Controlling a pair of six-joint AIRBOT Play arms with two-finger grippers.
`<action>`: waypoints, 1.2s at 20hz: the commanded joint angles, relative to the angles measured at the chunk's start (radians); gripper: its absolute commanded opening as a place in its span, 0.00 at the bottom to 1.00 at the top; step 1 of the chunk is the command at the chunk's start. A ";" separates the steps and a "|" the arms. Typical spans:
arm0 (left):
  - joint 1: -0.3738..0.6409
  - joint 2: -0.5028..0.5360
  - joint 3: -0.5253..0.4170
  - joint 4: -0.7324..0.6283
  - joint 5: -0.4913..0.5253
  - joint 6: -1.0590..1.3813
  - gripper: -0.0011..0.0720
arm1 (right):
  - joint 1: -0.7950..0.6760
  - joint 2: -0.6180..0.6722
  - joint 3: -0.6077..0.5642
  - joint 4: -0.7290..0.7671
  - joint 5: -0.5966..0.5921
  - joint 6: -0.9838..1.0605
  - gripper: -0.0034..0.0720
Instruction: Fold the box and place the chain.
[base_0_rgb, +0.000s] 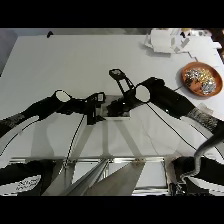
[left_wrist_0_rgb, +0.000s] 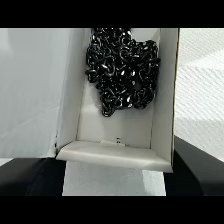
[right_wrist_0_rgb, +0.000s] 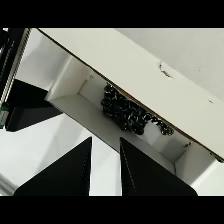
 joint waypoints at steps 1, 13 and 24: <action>0.000 0.000 0.000 0.000 0.000 0.000 0.63 | -0.029 0.061 0.002 -0.031 0.031 0.000 0.31; 0.000 0.000 0.000 0.000 0.000 0.000 0.63 | -0.558 0.033 -0.007 -0.258 0.188 0.001 0.16; 0.000 0.000 0.000 0.000 0.000 0.000 0.63 | -0.566 -0.208 -0.007 -0.257 0.139 0.006 0.47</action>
